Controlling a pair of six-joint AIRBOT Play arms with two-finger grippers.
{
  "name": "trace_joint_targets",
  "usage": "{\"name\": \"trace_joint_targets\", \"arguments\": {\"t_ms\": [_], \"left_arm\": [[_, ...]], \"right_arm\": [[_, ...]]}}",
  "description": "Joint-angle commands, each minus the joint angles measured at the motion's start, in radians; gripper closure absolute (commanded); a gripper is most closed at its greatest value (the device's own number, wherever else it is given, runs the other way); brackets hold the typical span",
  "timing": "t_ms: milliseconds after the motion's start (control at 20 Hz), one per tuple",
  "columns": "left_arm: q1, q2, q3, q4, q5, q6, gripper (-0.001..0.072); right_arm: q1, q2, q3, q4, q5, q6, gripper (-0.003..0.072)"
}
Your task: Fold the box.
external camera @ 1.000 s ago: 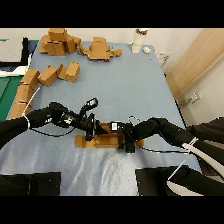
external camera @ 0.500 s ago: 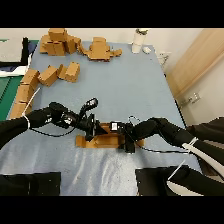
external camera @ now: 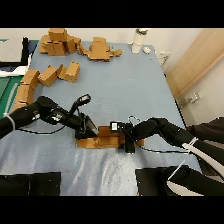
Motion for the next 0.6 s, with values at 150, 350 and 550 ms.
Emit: {"name": "trace_joint_targets", "arguments": {"t_ms": [150, 350, 550], "left_arm": [[0.016, 0.1, 0.0, 0.198, -0.175, -0.355, 0.0697], [-0.107, 0.096, 0.0, 0.165, -0.114, -0.762, 0.0696], [-0.162, 0.048, 0.02, -0.032, 0.033, -0.794, 0.0696]], "right_arm": [[0.001, -0.001, 0.0, 0.0, 0.0, -0.002, 0.0151], [0.001, -0.001, 0.0, 0.0, 0.0, -0.002, 0.015], [0.001, -0.001, 0.0, 0.0, 0.0, -0.002, 0.015]]}}
